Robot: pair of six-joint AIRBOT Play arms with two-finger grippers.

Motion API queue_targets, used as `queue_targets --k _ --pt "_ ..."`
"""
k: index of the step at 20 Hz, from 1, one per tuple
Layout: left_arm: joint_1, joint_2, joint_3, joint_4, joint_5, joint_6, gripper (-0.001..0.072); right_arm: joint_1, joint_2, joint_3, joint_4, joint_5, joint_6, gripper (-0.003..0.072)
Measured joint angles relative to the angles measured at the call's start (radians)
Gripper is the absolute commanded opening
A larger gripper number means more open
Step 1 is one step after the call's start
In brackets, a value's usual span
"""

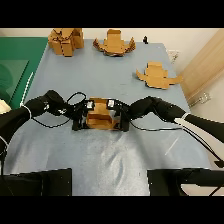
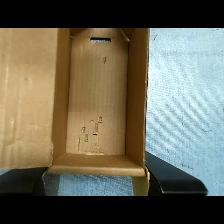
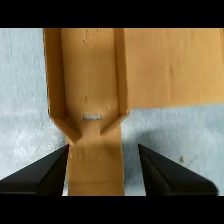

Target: Fold the box.

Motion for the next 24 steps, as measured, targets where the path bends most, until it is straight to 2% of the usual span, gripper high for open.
queue_targets --k 2,3,15,16,18,20,24 --pt "0.0 0.0 0.0 0.0 0.001 0.0 0.0179 0.021 -0.008 0.008 0.013 0.022 -0.015 0.026" --pt "0.0 0.0 0.0 0.0 0.002 0.0 0.0179 0.03 -0.01 0.011 0.018 0.031 -0.022 0.0203" --pt "0.0 0.0 0.0 0.0 0.003 0.001 0.0179 0.092 -0.026 0.019 0.093 0.076 -0.037 0.0203" --pt "0.0 0.0 0.0 0.0 0.003 0.0 0.0179 0.093 -0.029 0.019 0.098 0.081 -0.037 0.0232" --pt "0.0 0.0 0.0 0.0 0.003 0.0 0.0179 0.094 -0.036 0.019 0.11 0.089 -0.037 0.0508" --pt "0.0 0.0 0.0 0.0 0.003 0.0 0.0179 0.095 -0.04 0.019 0.119 0.094 -0.036 0.0526" --pt "0.0 0.0 0.0 0.0 0.003 0.0 0.0179 0.095 -0.043 0.019 0.122 0.095 -0.01 0.0506"
